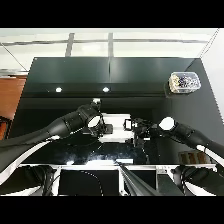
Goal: Fold the box and place the chain.
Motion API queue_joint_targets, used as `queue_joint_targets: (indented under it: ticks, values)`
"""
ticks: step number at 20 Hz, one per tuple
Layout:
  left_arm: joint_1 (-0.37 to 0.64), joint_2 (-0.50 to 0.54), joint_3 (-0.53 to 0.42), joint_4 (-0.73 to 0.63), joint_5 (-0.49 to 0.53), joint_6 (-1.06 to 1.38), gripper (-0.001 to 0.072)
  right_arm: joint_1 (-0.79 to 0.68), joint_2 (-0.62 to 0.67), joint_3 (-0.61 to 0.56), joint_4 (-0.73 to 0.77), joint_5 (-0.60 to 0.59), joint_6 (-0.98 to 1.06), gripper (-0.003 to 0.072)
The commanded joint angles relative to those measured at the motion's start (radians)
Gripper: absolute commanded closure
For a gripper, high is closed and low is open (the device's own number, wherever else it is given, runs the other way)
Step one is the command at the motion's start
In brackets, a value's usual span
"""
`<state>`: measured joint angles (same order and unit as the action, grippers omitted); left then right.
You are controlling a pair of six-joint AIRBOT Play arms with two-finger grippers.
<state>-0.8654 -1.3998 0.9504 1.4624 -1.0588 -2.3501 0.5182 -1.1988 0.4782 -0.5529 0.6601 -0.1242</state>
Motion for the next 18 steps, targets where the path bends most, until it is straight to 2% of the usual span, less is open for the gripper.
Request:
queue_joint_targets:
  ticks: [1, 7, 13, 18]
  values:
    - [0.003, 0.001, 0.0, 0.002, -0.01, 0.008, 0.0686, 0.0, 0.002, 0.009, -0.003, -0.004, 0.039, 0.0104]
    - [0.01, 0.002, 0.014, 0.014, -0.016, 0.013, 0.0685, -0.001, 0.164, 0.012, -0.238, 0.1, 0.098, 0.0108]
    - [0.01, 0.002, 0.018, 0.014, -0.015, 0.032, 0.0685, -0.001, 0.193, 0.012, -0.29, 0.114, 0.123, 0.0108]
    - [0.009, 0.002, 0.018, 0.014, 0.002, 0.032, 0.0685, 0.0, 0.16, 0.011, -0.247, 0.088, 0.12, 0.0129]
